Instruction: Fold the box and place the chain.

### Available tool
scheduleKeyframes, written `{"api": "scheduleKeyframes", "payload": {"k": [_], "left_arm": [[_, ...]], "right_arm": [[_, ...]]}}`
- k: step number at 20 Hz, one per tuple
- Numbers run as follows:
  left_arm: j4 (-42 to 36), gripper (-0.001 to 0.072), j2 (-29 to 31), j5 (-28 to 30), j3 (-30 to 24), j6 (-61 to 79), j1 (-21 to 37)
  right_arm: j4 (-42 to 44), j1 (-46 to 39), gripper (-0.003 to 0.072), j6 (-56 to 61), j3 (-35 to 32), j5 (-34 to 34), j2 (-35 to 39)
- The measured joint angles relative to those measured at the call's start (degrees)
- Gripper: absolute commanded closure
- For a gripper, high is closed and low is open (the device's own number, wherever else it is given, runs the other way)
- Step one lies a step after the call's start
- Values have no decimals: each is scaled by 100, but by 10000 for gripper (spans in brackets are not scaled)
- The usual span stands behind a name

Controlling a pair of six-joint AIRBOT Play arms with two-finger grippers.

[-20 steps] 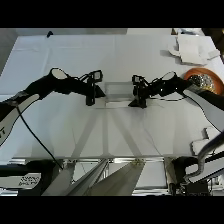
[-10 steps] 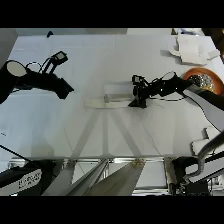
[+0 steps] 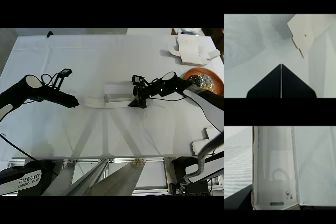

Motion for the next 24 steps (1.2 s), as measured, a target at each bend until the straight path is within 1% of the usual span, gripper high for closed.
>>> {"api": "scheduleKeyframes", "payload": {"k": [4, 7, 11, 14, 21, 22, 23, 24], "left_arm": [[-400, 698, -175, 356, -26, -256, -345], [-892, 698, -216, 472, -33, -219, -518], [-1290, 697, -236, 697, -33, -153, -706], [-1504, 697, -247, 942, -33, -118, -839], [-1779, 686, -348, 1123, -33, -26, -1016], [-1847, 645, -354, 1143, -33, -17, -1025], [-1899, 527, -356, 1163, -33, -9, -1029], [-1956, 447, -358, 1182, -33, -7, -1032]], "right_arm": [[0, -2, 203, 0, 0, 0, 0], [0, -2, 203, 0, 0, 0, 0], [2, -2, 203, 2, 0, -2, 0], [0, 0, 203, 0, 0, -2, 0], [0, 0, 203, 0, 0, 0, 0], [0, -2, 203, 0, 0, 0, 0], [0, 0, 203, 0, 0, 0, 0], [0, 0, 203, 0, 0, 0, 0]]}}
